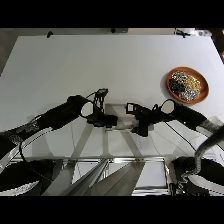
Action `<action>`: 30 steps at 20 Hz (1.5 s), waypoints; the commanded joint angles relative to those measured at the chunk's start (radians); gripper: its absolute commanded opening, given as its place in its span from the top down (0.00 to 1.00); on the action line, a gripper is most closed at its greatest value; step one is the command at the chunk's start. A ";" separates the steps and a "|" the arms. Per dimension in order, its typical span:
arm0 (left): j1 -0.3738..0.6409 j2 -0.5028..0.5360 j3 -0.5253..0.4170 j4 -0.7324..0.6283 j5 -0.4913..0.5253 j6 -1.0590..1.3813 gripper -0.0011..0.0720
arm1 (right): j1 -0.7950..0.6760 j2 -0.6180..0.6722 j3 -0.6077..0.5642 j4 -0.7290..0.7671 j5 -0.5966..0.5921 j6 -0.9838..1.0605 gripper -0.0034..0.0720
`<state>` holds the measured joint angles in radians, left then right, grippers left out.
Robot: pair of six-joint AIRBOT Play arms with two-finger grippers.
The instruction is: Fold the box and place the chain.
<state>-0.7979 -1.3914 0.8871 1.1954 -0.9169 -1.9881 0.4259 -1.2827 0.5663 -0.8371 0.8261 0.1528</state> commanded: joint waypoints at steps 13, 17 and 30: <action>0.001 0.049 0.000 0.074 0.064 -0.058 0.30 | 0.001 0.001 0.000 0.000 0.000 0.000 0.27; -0.005 0.023 0.000 0.082 0.061 -0.059 0.36 | 0.001 0.001 0.000 0.000 0.000 0.000 0.27; -0.046 -0.026 0.000 0.122 0.032 -0.062 0.87 | 0.001 0.001 0.000 0.000 0.000 0.000 0.27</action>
<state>-0.8410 -1.4139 0.8875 1.3167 -0.8761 -2.0537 0.4259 -1.2827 0.5663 -0.8375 0.8261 0.1524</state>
